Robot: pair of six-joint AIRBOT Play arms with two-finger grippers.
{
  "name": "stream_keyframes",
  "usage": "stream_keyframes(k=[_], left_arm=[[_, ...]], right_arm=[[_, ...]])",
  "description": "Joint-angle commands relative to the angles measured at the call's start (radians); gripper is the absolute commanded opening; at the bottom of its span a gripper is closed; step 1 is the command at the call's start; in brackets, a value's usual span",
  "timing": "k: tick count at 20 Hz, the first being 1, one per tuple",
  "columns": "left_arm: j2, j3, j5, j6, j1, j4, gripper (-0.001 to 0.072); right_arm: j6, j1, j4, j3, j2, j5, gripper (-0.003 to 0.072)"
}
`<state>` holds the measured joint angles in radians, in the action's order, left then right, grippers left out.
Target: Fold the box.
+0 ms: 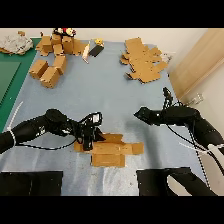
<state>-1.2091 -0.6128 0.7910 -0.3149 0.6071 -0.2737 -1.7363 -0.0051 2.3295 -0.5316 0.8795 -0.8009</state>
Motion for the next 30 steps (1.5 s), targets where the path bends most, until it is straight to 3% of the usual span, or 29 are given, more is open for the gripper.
stream_keyframes(k=[1,5,7,11,16,19,23,27,30], left_arm=[[0.0,-0.001,-0.007,0.041,0.0,0.0,0.0011],[0.0,-0.001,-0.006,0.048,0.0,0.0,0.0011],[0.0,-0.001,-0.006,0.054,0.0,0.0,0.0011],[0.0,-0.002,-0.006,0.054,0.0,0.004,0.0011],[0.0,-0.002,-0.006,0.054,0.0,0.004,0.0011],[0.0,-0.002,-0.006,0.054,0.0,0.004,0.001],[0.0,-0.002,-0.006,0.054,0.0,0.004,0.0011],[0.0,-0.002,-0.006,0.054,0.0,0.004,0.001],[0.0,-0.002,-0.006,0.054,0.0,0.004,0.0011]], right_arm=[[0.0,0.001,0.0,-0.001,-0.001,0.0,0.0297],[-0.004,0.001,0.0,-0.001,-0.001,-0.006,0.0277],[-0.012,0.001,0.0,-0.001,-0.001,-0.05,0.0007],[-0.01,0.01,-0.023,-0.001,-0.008,-0.198,0.0006],[0.269,0.181,-0.341,-0.001,-0.177,-0.254,0.0005],[0.366,0.346,-0.436,0.0,-0.303,-0.324,0.0005],[0.307,0.6,-0.504,0.002,-0.329,-0.342,0.0005],[0.316,0.934,-0.703,0.039,-0.333,-0.266,0.0005],[0.447,1.188,-0.887,0.115,-0.332,-0.171,0.0005]])
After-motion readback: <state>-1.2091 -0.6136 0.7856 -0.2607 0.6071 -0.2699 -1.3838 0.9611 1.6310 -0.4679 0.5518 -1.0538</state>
